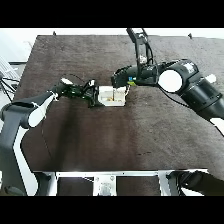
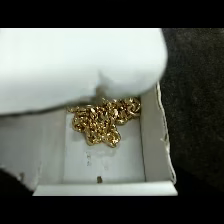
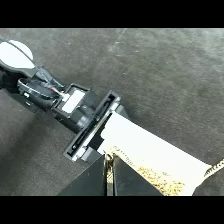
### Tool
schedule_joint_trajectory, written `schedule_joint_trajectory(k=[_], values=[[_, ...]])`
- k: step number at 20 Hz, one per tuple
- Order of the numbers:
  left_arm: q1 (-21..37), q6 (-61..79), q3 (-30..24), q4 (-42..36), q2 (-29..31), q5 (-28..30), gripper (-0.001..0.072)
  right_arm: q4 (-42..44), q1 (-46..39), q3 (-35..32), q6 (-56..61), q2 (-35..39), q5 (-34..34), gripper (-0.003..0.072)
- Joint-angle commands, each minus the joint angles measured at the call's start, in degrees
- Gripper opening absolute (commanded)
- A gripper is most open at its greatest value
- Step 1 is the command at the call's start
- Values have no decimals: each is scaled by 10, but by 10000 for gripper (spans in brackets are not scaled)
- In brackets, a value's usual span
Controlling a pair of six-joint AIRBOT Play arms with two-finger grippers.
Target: Fold the box and place the chain.
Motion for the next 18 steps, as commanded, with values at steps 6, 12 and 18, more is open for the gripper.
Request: schedule_joint_trajectory(k=[6,12,18], values=[[0,0,0,0,0,0,532,3,6,0,-9,-82,-69,10],[0,0,0,0,0,0,532,3,-1,-19,-9,-148,-60,9],[0,0,0,0,0,0,532,3,-24,-56,-8,-184,-72,37]])
